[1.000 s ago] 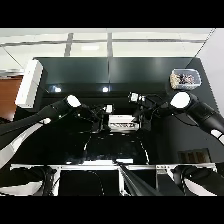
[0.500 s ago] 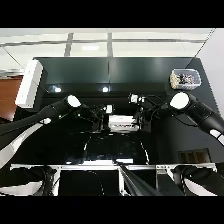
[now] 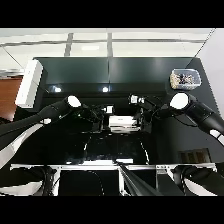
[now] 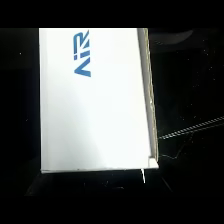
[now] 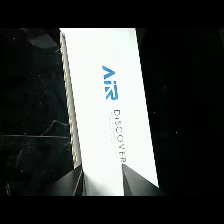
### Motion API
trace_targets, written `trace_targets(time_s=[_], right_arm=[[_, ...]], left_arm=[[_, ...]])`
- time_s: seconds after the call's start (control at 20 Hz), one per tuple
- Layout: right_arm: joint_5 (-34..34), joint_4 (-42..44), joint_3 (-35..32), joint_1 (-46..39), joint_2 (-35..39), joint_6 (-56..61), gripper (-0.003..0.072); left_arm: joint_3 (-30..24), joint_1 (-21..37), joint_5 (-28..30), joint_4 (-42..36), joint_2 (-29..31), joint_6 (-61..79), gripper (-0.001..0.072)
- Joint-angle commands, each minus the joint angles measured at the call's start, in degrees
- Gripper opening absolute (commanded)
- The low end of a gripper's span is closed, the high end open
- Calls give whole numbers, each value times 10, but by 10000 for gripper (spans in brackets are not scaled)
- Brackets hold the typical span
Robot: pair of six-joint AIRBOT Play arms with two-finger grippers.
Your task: Fold the box and place the chain.
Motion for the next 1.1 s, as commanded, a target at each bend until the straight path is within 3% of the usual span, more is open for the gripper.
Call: trace_targets(time_s=[0.0, 0.05, 0.15, 0.75, 0.95, 1.05], right_arm=[[10, 0, -1, 0, 0, 2, 283], [11, 0, -2, 0, 0, 2, 284], [11, 0, -2, 0, 0, 4, 392], [14, 0, -13, 0, -6, 18, 372], [50, 1, 12, -18, 24, 197, 366], [108, 35, 11, -43, 32, 301, 16]], left_arm=[[0, 0, 1, 0, 0, 0, 406], [0, 0, 1, 0, 0, 0, 405], [0, 0, 1, 0, 0, 0, 406], [0, 0, 1, 0, 0, 0, 406], [0, 0, 1, 0, 0, 0, 406], [0, 0, 1, 0, 0, 0, 406]])
